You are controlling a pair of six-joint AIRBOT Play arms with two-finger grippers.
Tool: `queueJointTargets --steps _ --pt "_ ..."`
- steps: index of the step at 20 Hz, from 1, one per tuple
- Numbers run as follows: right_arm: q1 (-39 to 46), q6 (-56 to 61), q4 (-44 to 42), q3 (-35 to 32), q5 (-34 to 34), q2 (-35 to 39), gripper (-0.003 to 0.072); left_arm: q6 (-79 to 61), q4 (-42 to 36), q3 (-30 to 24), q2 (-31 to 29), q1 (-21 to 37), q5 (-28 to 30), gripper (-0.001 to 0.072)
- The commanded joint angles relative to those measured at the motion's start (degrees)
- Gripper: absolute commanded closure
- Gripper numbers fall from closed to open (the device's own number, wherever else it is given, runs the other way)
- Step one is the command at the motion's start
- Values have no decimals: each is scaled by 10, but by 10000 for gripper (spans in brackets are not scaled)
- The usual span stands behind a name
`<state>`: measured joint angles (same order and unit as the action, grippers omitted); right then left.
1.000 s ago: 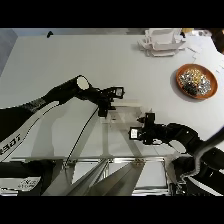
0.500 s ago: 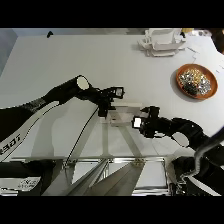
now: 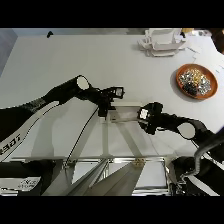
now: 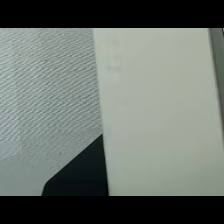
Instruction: Fold the box and place the chain.
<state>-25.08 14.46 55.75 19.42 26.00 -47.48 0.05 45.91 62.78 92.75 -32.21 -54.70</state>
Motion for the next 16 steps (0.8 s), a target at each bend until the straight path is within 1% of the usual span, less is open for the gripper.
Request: queueJointTargets --steps 1,5,8,13,16 --pt "42 -98 -103 14 52 -28 -6 0 0 0 0 0 0 699" --pt "91 -135 -125 59 112 -89 -6 0 0 0 0 0 0 699" --pt "125 -193 -150 81 165 -127 -6 0 0 0 0 0 0 699" --pt "154 -313 -194 88 176 -170 -6 0 0 0 0 0 0 699" --pt "167 -384 -240 89 182 -192 -6 0 0 0 0 0 0 699"
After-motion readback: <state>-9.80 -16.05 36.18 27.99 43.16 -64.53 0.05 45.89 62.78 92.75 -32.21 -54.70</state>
